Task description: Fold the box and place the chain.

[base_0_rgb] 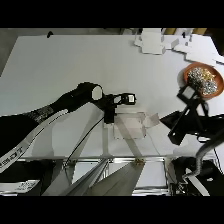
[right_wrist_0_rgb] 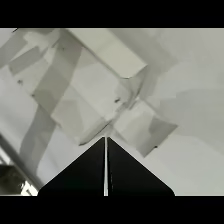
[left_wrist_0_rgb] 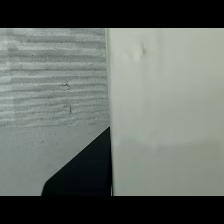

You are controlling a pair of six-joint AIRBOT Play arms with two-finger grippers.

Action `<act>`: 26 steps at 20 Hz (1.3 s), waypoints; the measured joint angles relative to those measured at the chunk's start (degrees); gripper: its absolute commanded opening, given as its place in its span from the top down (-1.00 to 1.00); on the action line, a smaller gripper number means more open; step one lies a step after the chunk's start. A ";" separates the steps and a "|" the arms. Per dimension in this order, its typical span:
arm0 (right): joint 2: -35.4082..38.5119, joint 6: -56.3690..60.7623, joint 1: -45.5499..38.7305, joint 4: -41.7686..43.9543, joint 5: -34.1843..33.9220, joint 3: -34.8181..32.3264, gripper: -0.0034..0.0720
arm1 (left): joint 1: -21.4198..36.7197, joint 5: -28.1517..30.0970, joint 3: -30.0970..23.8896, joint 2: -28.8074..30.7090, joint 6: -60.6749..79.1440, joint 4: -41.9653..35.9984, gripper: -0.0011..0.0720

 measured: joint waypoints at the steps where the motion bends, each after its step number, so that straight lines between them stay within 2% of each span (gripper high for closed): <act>1: -0.76 -0.68 1.27 0.11 -0.04 -1.03 0.86 | 0.00 -0.02 -0.02 0.00 0.00 0.00 0.96; 4: -3.28 -2.91 5.79 0.26 -1.33 -5.29 0.86 | 0.00 -0.02 -0.02 0.00 0.00 0.00 0.96; 8: -4.57 -11.02 12.90 -3.21 -6.84 -12.26 0.86 | 0.00 -0.02 -0.02 0.00 0.00 0.00 0.96; 9: -4.66 -13.44 14.80 -4.61 -8.17 -13.64 0.79 | 0.00 -0.02 -0.02 0.02 0.00 0.00 0.96; 10: -4.74 -15.74 16.61 -5.57 -9.68 -14.82 0.19 | 0.00 -0.02 -0.02 0.02 0.00 0.00 0.96; 11: -4.81 -17.92 18.60 -6.54 -11.47 -16.04 -0.61 | 0.00 -0.02 -0.02 0.02 0.00 0.00 0.96; 12: -4.85 -19.26 20.13 -7.13 -13.38 -17.00 -0.78 | 0.00 -0.02 -0.02 0.00 0.00 0.00 0.96; 16: -5.01 -21.84 23.76 -8.41 -24.11 -20.31 -0.80 | -0.04 0.00 0.00 0.00 0.00 0.02 0.96; 19: -5.66 -22.75 24.63 -8.81 -29.64 -22.05 -0.80 | -0.09 0.00 0.00 0.02 0.00 0.02 0.96; 26: -11.54 -25.11 25.05 -9.25 -35.69 -23.58 -0.80 | -0.09 0.00 -0.02 0.00 0.00 0.02 0.96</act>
